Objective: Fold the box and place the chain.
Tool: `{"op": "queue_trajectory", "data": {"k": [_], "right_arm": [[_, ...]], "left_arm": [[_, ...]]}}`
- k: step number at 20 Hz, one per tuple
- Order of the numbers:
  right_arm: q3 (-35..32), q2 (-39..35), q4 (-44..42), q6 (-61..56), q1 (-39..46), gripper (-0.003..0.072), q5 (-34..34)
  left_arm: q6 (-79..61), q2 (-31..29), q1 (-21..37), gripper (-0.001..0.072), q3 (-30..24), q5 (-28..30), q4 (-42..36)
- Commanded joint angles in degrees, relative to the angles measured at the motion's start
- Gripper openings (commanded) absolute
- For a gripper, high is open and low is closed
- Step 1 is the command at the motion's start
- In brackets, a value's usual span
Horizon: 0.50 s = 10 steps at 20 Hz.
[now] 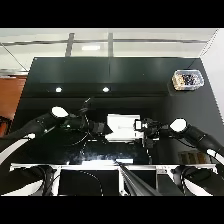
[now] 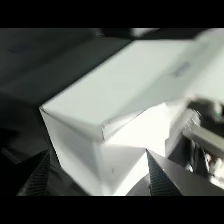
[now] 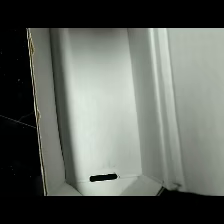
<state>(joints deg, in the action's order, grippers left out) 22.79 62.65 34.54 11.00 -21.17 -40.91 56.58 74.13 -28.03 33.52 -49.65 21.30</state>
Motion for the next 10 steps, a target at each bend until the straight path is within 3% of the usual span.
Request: {"op": "queue_trajectory", "data": {"k": [1, 5, 8, 10], "right_arm": [[-0.02, 0.00, -0.02, -0.02, -0.04, 0.0478, 0.00], [-0.02, 0.00, -0.02, -0.02, -0.04, 0.0477, 0.02], [-0.02, 0.00, -0.02, -0.02, -0.04, 0.0477, 0.02], [-0.02, 0.00, -0.02, -0.02, -0.04, 0.0477, 0.02]], "left_arm": [[11.63, 0.00, -5.31, 0.0701, 0.26, 10.14, 4.31], [25.64, 0.07, -10.56, 0.0699, 2.97, 15.43, 16.13], [40.87, 0.63, -13.84, 0.0697, 7.80, 14.71, 31.28], [53.09, 1.97, -16.00, 0.0683, 11.76, 10.75, 43.36]]}}
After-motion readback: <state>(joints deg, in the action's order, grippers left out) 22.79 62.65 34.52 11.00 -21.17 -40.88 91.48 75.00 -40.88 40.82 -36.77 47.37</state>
